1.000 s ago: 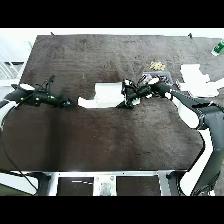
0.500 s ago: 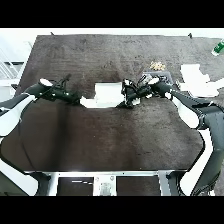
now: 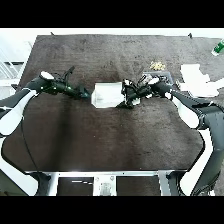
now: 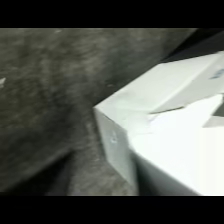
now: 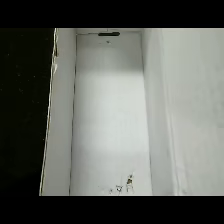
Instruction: Fold the box and place the chain.
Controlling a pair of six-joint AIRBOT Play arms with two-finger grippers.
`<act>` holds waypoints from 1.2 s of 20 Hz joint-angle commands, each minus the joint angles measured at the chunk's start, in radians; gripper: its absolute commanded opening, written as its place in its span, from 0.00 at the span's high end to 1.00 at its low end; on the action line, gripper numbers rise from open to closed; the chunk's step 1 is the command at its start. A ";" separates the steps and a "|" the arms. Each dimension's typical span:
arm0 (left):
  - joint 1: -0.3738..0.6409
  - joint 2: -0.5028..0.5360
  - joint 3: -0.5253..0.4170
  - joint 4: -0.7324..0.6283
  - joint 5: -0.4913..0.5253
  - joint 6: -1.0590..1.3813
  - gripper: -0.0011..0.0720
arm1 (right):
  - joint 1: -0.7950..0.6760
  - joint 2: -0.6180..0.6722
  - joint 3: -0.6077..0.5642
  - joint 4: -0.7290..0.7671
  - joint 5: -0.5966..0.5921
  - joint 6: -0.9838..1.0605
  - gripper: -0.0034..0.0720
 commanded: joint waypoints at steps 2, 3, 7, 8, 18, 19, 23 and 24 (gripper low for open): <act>-0.001 0.002 0.006 -0.071 -0.017 0.048 0.33 | 0.000 0.000 0.000 0.000 0.000 0.000 0.19; -0.004 0.002 0.006 -0.076 -0.016 0.047 0.33 | 0.000 0.000 0.000 0.000 0.000 0.000 0.19; -0.033 0.002 0.006 -0.085 -0.019 0.036 0.35 | 0.000 0.000 0.000 0.001 0.000 0.000 0.19; -0.039 0.002 0.006 -0.085 -0.017 0.008 0.35 | 0.000 0.000 0.000 0.000 0.000 0.000 0.19; -0.066 0.007 0.006 -0.027 -0.074 -0.064 0.34 | 0.000 0.000 0.000 0.001 0.000 0.000 0.19; -0.066 0.007 0.010 -0.013 -0.080 -0.067 0.34 | 0.000 0.000 0.000 0.000 0.000 0.000 0.19; -0.089 0.007 0.055 0.056 -0.082 -0.130 0.35 | 0.000 0.000 0.000 0.001 0.000 0.000 0.19; -0.105 0.007 0.076 0.103 -0.079 -0.166 0.39 | 0.000 0.000 0.000 0.000 0.000 0.000 0.19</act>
